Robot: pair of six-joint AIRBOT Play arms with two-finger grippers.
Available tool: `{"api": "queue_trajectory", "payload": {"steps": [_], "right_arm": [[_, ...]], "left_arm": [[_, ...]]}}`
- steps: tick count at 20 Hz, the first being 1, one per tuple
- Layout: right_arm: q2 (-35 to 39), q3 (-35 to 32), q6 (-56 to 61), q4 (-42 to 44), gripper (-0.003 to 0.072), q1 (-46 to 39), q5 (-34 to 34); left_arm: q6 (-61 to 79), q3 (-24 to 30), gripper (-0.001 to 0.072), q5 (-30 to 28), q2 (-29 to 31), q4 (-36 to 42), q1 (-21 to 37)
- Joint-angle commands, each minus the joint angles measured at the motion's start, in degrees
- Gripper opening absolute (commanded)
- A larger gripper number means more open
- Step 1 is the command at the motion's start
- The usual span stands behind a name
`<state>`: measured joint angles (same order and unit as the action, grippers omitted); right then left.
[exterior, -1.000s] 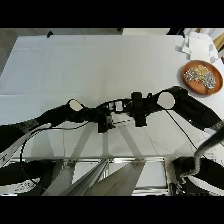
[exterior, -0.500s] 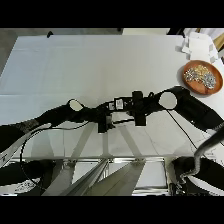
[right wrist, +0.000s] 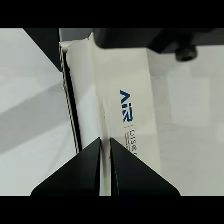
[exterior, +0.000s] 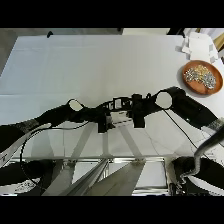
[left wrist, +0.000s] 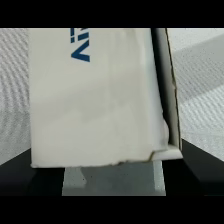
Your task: Fold the box and place the chain.
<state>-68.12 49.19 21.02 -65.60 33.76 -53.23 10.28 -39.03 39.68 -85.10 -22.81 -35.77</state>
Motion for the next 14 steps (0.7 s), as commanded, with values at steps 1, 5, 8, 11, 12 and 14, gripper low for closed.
{"api": "queue_trajectory", "payload": {"steps": [1,5,8,11,12,14], "right_arm": [[-0.22,-0.17,0.15,0.35,0.0051,0.04,-1.25],[-0.22,-1.73,0.15,0.46,0.0055,0.04,-1.46],[0.04,-1.73,0.13,0.87,0.0252,0.04,-1.44],[1.86,-1.70,0.09,1.66,0.0267,0.04,-1.38],[2.60,-1.70,0.09,1.66,0.0267,0.04,-1.38],[4.11,-1.70,0.11,1.66,0.0267,0.04,-1.38]], "left_arm": [[0.17,0.02,0.0251,0.00,0.04,-0.13,-0.04],[0.15,0.02,0.0251,-0.02,0.04,-0.13,-0.04],[0.17,0.02,0.0251,-0.02,0.04,-0.13,-0.04],[0.17,0.02,0.0251,-0.02,0.04,-0.13,-0.04],[0.15,0.02,0.0251,-0.02,0.04,-0.13,-0.04],[0.15,0.02,0.0251,0.00,0.04,-0.13,-0.04]]}}
